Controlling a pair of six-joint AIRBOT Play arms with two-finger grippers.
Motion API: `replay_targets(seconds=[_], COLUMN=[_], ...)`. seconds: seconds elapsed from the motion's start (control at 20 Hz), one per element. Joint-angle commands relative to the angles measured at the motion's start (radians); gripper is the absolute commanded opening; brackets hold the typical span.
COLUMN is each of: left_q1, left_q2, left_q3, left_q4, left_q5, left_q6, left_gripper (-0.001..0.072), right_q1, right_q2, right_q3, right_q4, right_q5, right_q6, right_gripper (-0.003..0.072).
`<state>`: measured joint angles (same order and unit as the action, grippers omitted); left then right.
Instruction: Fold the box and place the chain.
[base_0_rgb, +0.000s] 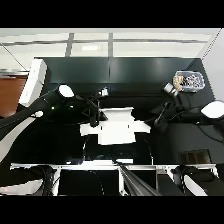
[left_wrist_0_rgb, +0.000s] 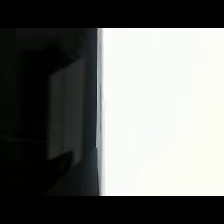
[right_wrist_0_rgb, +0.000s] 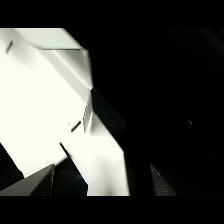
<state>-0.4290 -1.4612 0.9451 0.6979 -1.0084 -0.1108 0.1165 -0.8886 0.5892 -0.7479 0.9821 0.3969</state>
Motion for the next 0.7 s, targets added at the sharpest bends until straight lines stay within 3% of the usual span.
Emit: replay_targets(seconds=[0.0,0.25,0.65], left_q1=[-0.019,-0.019,-0.018], left_q2=[-0.025,-0.061,-0.062], left_q3=[-0.003,-0.003,-0.003], left_q4=[0.017,0.023,0.031], left_q5=[0.114,0.089,0.092], left_q6=[0.076,0.076,0.079], left_gripper=[0.0024,0.0026,0.0026], right_q1=[0.159,0.308,0.322], right_q2=[0.013,-0.014,-0.065], right_q3=[-0.105,-0.165,-0.182], right_q4=[-0.085,-0.129,-0.163], right_q5=[-0.218,-0.29,-0.33], right_q6=[-0.187,-0.201,-0.256], right_gripper=[0.0706,0.0706,0.0706])
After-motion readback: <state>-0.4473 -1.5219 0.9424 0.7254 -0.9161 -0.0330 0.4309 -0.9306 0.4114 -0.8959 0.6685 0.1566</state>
